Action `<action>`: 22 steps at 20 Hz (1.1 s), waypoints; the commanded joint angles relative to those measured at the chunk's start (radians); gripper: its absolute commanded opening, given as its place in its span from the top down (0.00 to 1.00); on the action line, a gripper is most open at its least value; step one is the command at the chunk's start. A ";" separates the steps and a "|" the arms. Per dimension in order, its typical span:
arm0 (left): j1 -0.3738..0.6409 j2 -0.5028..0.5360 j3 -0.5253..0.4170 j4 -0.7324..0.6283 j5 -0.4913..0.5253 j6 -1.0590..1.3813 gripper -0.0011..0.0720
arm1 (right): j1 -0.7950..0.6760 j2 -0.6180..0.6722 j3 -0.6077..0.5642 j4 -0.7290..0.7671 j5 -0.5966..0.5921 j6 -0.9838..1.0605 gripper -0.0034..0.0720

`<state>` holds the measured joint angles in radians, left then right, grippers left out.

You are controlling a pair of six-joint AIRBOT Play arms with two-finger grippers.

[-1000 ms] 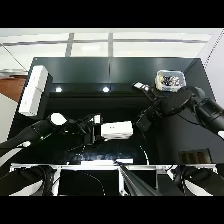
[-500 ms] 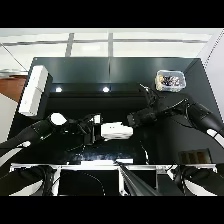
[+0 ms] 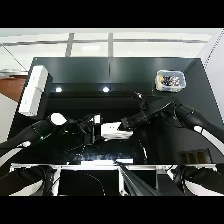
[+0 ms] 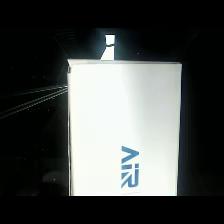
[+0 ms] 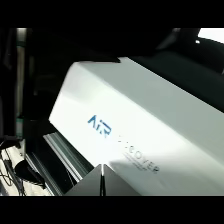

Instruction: Fold the box and place the chain.

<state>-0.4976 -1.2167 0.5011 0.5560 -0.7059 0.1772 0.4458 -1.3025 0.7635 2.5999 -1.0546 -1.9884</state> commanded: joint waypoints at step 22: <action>0.000 0.049 0.000 0.016 -0.008 -0.033 0.08 | -0.172 0.110 0.103 -0.039 -0.152 0.006 0.93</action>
<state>-0.4980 -1.1973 0.4995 0.5869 -0.7071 0.1692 0.3508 -1.2613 0.8219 2.5557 -1.1114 -1.9820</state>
